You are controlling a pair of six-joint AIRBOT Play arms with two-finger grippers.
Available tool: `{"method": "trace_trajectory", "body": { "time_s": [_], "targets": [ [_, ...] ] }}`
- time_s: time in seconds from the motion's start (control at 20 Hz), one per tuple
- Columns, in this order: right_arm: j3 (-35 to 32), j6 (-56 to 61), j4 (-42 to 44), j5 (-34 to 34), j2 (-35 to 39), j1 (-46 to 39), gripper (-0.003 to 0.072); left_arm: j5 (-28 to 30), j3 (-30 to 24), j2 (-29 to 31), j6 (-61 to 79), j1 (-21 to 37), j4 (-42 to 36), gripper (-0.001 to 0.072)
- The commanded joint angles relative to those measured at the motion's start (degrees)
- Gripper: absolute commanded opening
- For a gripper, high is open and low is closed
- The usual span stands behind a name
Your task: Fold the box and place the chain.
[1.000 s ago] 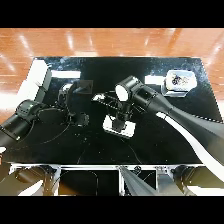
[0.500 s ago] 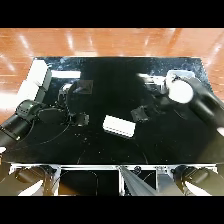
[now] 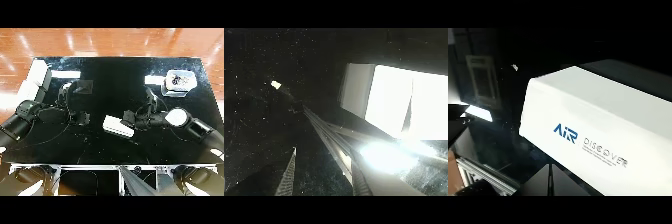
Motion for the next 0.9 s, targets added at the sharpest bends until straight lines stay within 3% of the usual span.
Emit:
{"method": "trace_trajectory", "body": {
  "time_s": [0.0,0.4,0.85],
  "targets": [
    [-0.9,-4.0,6.0,-2.0,-2.4,0.6,0.0028,0.1,0.0,0.0,-0.1,0.0,-0.2,0.044],
    [-0.9,-5.4,5.9,0.8,-3.9,0.6,0.0028,0.0,0.0,-0.4,0.0,0.0,-0.2,0.044],
    [-0.9,-6.4,5.8,0.1,-6.6,0.9,0.0028,0.2,0.0,-4.8,0.0,-0.1,-0.7,0.044]
  ]
}}
